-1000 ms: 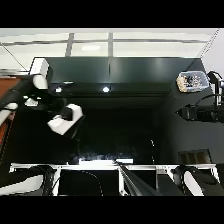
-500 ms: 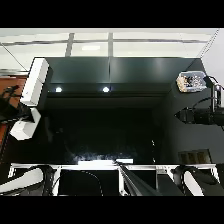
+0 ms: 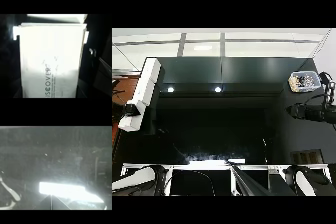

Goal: Fold the box and place the chain.

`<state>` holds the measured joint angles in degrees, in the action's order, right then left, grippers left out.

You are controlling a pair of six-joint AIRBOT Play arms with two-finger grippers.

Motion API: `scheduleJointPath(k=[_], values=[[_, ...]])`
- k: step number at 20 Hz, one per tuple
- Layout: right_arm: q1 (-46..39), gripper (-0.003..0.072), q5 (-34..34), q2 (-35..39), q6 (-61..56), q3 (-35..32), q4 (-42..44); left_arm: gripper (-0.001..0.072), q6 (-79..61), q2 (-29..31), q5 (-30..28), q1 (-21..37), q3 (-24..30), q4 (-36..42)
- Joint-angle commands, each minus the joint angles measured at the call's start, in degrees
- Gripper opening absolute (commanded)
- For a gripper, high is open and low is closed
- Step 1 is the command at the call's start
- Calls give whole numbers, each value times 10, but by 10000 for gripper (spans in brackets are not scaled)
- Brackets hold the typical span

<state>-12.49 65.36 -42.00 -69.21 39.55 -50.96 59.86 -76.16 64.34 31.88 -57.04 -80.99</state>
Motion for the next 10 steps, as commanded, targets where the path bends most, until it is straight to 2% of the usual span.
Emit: scheduleJointPath(k=[1,4,5,6,10], values=[[0,11,-13,0,-21,0,15,292,-44,-15,-60,2,0,40],[0,11,-7,0,-33,0,15,300,-44,-26,-89,2,0,39],[0,11,-4,0,-35,0,15,472,-44,-27,-97,2,0,38],[0,11,-1,0,-35,0,15,714,-43,-26,-103,2,-1,38],[0,11,3,0,-34,4,15,714,-39,-24,-37,0,-56,58]])
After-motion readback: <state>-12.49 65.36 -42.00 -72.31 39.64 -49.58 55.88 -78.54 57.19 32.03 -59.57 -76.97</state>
